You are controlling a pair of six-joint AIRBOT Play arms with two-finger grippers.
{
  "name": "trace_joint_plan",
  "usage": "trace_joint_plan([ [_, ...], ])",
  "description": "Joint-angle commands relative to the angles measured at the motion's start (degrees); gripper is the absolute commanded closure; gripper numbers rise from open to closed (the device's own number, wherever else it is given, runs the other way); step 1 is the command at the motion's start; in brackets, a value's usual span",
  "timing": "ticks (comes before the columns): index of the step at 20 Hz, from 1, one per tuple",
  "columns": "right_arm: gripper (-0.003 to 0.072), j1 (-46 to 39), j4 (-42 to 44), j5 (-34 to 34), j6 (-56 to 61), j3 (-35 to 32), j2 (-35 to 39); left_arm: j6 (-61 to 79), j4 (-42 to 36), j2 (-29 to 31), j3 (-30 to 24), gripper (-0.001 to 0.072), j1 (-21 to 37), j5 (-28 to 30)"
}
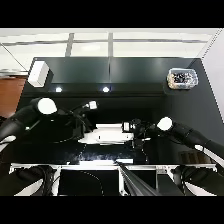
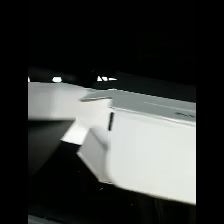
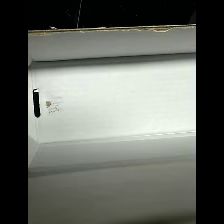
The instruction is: Fold the box and place the chain.
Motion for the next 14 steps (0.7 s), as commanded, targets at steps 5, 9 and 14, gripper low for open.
trace_joint_plan([
  [5,0.0112,0.0,0.0,0.0,0.0,0.0,0.0,-21.4,-6.5,12.6,-4.4,0.0683,6.3,-8.5],
  [9,0.0112,0.0,0.0,0.0,0.0,0.0,0.0,-17.5,-27.4,10.9,-12.0,0.0682,2.6,-1.2],
  [14,0.0112,0.0,0.0,0.0,0.0,0.0,0.0,-14.5,-36.7,5.3,-13.2,0.0682,-3.8,24.9],
])
